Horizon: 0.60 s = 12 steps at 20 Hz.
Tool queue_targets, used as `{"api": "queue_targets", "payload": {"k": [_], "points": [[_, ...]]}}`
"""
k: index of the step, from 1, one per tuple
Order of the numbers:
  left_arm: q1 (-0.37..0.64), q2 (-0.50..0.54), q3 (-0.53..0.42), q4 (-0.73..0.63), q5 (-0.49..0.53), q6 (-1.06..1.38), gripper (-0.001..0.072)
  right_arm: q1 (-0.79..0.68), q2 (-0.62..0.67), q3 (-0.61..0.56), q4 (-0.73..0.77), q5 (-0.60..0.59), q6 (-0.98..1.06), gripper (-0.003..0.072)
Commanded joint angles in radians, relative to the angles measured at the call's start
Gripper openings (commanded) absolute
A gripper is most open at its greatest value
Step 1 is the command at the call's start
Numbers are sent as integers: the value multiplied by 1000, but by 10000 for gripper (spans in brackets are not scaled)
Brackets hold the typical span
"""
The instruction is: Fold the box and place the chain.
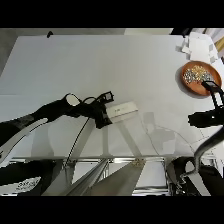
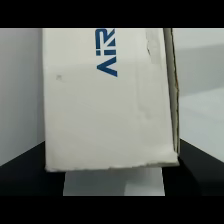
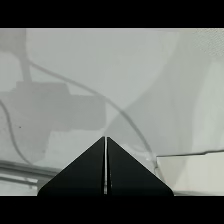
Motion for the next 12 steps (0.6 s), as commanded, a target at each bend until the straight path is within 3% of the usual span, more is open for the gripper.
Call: {"api": "queue_targets", "payload": {"k": [1,5,9,12], "points": [[126,82,0,235,13,-280,5,-1,-1,1,0,0,0,21],[336,192,0,335,2,-427,4,-1,-1,1,1,0,0,21],[505,248,0,706,-3,-773,4,-1,-1,1,0,0,0,21],[570,236,0,752,-23,-859,5,-1,-1,1,1,0,0,21]]}}
